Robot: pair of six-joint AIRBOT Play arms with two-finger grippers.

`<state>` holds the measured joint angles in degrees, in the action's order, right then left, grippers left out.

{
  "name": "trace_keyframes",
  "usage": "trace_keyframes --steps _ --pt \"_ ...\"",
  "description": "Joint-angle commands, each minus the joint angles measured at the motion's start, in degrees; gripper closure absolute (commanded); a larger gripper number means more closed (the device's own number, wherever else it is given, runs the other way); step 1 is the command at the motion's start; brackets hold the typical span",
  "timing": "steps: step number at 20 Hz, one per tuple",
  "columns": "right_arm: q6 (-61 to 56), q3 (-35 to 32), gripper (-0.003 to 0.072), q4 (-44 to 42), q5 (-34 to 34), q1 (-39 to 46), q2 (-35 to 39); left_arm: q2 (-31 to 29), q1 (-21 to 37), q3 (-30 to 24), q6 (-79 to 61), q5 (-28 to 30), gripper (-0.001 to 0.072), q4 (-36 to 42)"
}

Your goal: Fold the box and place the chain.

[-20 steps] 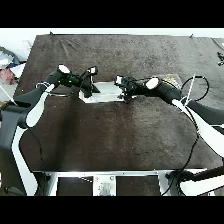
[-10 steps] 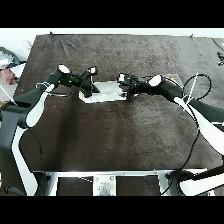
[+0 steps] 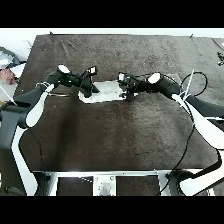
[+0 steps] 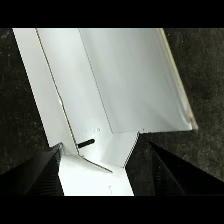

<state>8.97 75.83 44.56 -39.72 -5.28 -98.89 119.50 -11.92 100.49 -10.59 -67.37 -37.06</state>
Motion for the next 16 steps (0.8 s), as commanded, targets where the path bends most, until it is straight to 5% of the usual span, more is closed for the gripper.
trace_keyframes --steps 1,16 --pt "-0.7 3.0 0.0093 -0.4 -2.6 0.3 -1.9 0.0 0.0 0.1 0.1 -1.2 0.0695 0.0" --pt "-0.3 8.3 0.0093 -1.3 -10.6 1.8 -8.0 0.0 0.0 0.0 0.1 -2.3 0.0695 0.0"
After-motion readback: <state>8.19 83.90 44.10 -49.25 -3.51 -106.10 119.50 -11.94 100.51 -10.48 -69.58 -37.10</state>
